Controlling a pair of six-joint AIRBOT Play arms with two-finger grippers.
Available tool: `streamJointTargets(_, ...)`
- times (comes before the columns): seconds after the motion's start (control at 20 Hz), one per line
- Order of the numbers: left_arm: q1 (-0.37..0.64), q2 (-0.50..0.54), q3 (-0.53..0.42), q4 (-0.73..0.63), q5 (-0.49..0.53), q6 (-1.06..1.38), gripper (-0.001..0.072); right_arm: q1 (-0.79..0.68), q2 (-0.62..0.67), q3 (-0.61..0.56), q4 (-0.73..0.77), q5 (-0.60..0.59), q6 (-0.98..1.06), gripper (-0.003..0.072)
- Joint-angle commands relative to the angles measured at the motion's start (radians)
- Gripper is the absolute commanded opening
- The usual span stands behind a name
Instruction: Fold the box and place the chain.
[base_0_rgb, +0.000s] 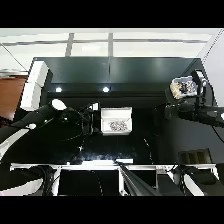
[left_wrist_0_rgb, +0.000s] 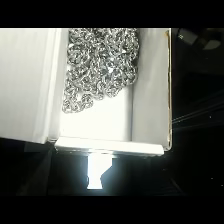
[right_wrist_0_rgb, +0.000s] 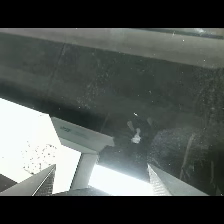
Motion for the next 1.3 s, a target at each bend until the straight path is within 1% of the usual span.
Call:
streamJointTargets(0.0,0.0,0.001,0.014,0.0,-0.02,0.008,0.0712,0.001,-0.001,0.0,0.0,0.001,0.001,0.07)
streamJointTargets(0.2,-0.001,0.001,0.042,-0.002,-0.02,0.008,0.0712,0.0,-0.001,0.0,0.0,0.001,0.001,0.07)
streamJointTargets(0.4,-0.011,0.0,0.042,-0.003,-0.018,0.009,0.0712,0.0,-0.001,0.0,0.0,0.001,0.001,0.07)
streamJointTargets(0.6,-0.02,-0.001,0.042,-0.003,-0.007,0.058,0.0713,0.0,-0.001,0.0,0.0,0.001,0.006,0.07)
streamJointTargets(1.0,0.04,-0.002,0.044,-0.004,-0.007,0.058,0.0704,0.0,-0.001,0.0,0.0,0.002,0.007,0.07)
streamJointTargets(1.15,0.044,-0.01,0.044,-0.014,-0.015,0.058,0.0704,0.001,-0.001,0.0,0.0,0.001,0.007,0.07)
streamJointTargets(1.25,0.043,-0.031,0.044,-0.044,-0.018,0.066,0.0703,0.0,-0.001,0.0,0.0,0.002,0.007,0.07)
